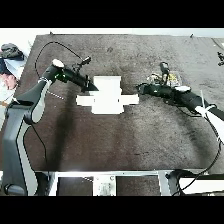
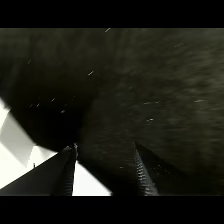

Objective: Fold the box and place the chain.

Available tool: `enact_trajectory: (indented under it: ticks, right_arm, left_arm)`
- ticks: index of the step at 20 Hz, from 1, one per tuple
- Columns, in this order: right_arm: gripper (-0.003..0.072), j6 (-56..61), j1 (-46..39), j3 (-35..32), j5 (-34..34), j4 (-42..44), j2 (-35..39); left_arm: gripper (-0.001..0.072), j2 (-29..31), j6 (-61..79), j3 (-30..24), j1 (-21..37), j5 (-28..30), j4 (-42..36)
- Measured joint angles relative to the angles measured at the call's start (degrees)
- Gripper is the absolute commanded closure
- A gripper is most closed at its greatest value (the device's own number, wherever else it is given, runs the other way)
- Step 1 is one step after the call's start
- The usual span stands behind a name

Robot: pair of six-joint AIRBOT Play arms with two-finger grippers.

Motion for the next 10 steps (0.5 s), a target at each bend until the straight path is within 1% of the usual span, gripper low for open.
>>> enact_trajectory:
  ticks: [4, 10]
  right_arm:
    - [0.0287, 0.04, -2.58, 0.0, 3.41, -0.02, 0.68]
    - [0.0287, 0.0, -3.17, 0.0, 4.83, -1.55, 0.55]
  left_arm:
    - [0.0705, 0.44, 7.98, 0.0, 0.0, 1.6, -0.04]
    - [0.0704, 0.68, 15.3, -0.48, 0.0, 6.14, -2.29]
